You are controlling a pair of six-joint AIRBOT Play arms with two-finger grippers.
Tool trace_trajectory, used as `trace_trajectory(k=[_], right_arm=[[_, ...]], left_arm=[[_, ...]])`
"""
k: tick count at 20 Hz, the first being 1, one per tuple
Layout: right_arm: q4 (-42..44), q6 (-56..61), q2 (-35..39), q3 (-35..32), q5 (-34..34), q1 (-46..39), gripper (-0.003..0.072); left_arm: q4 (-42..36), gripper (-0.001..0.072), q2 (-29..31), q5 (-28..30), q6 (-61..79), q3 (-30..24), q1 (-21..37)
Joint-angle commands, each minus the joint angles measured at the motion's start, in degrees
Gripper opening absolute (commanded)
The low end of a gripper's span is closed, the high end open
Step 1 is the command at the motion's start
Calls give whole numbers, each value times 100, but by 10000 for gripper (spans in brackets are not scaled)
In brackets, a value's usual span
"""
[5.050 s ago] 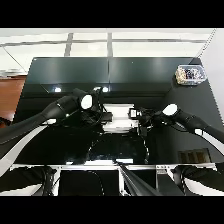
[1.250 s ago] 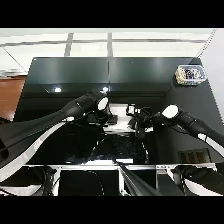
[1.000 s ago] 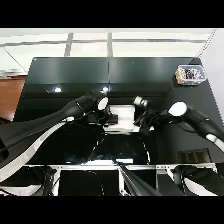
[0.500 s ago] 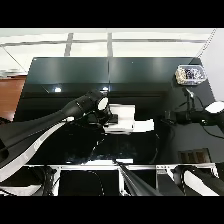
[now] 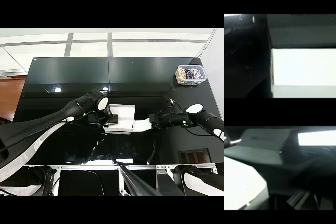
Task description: Fold the box and place the chain.
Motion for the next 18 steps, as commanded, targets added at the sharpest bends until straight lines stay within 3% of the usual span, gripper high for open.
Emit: trace_trajectory(k=[1, 2, 3, 9, 10, 12, 18], right_arm=[[-160, -190, -52, 472, 439, 153, 280], [-227, -195, -52, 619, 619, 155, 544], [-203, -208, -52, 734, 780, 160, 566], [-155, -201, -52, 887, 848, 734, 542], [-157, -195, -52, 890, 778, 861, 412], [-160, -90, -52, 898, 634, 1047, 367], [-247, 348, -52, 1158, 439, 1453, 365]], left_arm=[[-2, 26, -2, -13, 0, 7, 2], [0, 26, -2, -13, 0, 7, 2], [0, 26, -2, -13, 0, 7, 2], [-2, 26, -2, -13, 0, 7, 2], [-2, 26, -2, -13, 0, 7, 2], [-2, 25, -2, -13, 0, 7, 2], [-2, 26, -2, -13, 0, 7, 2]])
